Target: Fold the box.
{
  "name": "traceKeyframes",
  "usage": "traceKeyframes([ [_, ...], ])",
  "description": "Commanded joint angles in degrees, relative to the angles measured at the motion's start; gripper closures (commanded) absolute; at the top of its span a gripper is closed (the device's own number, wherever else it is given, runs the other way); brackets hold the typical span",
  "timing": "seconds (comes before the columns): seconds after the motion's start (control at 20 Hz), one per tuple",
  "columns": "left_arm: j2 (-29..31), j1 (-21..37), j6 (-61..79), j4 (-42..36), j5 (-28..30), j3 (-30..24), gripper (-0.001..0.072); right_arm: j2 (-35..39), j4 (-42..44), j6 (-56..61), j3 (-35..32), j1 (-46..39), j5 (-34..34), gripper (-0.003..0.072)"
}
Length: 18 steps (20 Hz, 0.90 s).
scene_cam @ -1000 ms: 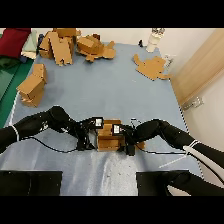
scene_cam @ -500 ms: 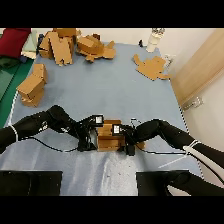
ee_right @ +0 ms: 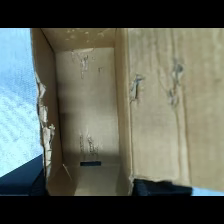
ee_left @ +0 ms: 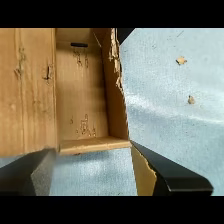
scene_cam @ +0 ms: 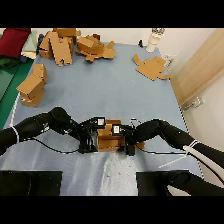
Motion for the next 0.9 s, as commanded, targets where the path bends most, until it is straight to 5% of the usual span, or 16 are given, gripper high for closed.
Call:
traceKeyframes([
  [0.0,0.0,-1.46,-1.16,0.11,3.26,-0.02,0.0012,0.02,0.04,0.09,-0.02,0.02,0.02,0.0166],
  [0.85,-0.26,-1.51,-1.07,-1.66,6.12,-2.14,0.0014,0.02,0.04,0.09,-0.02,0.04,0.02,0.0166],
])
